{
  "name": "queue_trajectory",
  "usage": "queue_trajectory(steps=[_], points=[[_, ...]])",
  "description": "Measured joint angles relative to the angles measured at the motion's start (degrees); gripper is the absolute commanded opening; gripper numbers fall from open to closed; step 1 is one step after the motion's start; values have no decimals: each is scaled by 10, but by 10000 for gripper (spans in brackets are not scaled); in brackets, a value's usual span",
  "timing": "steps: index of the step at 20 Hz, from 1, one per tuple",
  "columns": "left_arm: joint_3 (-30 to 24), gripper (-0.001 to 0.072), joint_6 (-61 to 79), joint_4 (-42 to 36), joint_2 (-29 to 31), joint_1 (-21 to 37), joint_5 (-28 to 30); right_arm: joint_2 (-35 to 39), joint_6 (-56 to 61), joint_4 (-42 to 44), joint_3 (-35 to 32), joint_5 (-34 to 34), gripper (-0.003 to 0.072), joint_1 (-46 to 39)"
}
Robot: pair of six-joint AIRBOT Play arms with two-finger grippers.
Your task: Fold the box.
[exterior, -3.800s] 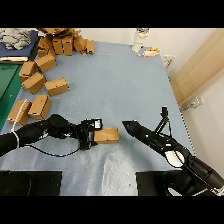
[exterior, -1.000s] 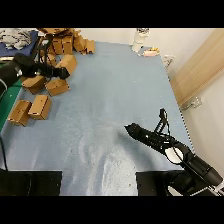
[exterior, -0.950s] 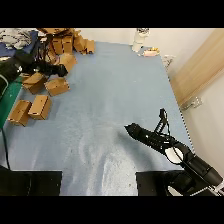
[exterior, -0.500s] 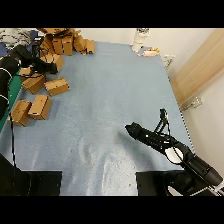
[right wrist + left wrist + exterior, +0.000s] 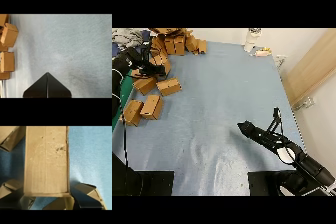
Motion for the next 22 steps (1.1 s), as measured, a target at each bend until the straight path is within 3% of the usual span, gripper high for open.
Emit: queue_trajectory(steps=[8, 14, 15, 16, 17, 22], points=[[7, 701, -6, -10, -1, -1, -15, 0, 0, 0, 0, -1, 6, 0], [88, 699, -7, -13, 1, 6, -103, 0, 0, 0, 0, -2, 7, 0], [106, 532, -8, -13, 3, 8, -120, 0, 0, 0, 0, -1, 6, 0], [121, 127, -9, -15, 5, 8, -139, 0, 0, 0, 0, 0, 6, 0], [131, 11, -11, -20, 9, 8, -154, 0, 0, 0, 0, 3, 7, 0], [133, 7, 10, -87, 32, -1, -228, 0, -28, -2, 12, 17, 6, 0]])
